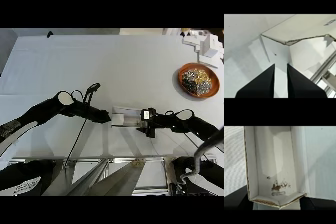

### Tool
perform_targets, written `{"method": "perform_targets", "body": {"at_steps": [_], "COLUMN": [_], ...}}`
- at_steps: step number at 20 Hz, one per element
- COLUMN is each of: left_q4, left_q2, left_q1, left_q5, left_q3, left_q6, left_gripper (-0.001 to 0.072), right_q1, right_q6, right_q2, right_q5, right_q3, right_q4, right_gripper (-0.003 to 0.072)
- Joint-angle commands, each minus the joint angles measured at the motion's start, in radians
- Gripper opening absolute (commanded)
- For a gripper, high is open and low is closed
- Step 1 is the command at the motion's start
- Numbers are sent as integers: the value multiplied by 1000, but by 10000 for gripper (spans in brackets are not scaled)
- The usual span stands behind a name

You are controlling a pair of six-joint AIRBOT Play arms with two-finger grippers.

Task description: Fold the box and place the chain.

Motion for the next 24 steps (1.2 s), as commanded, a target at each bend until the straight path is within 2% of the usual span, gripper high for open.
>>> {"method": "perform_targets", "body": {"at_steps": [1,9,12,15,17,18,21,24], "left_q4": [-10,-9,-9,-8,-8,6,193,339], "left_q2": [2,34,33,30,30,30,25,5], "left_q1": [-6,-5,-5,-16,-44,-56,-85,-128], "left_q5": [-3,-14,-17,-13,15,41,57,42], "left_q3": [3,3,3,4,4,4,36,108], "left_q6": [1,1,1,0,-14,-42,-241,-401], "left_gripper": [175,178,279,283,343,342,342,342], "right_q1": [0,0,0,0,0,0,0,0], "right_q6": [0,0,0,0,0,0,0,0], "right_q2": [0,0,0,0,0,0,0,0], "right_q5": [0,0,0,0,0,0,0,0], "right_q3": [0,0,0,0,0,0,0,0], "right_q4": [0,0,0,0,0,0,0,0], "right_gripper": [336,336,336,336,336,336,336,336]}}
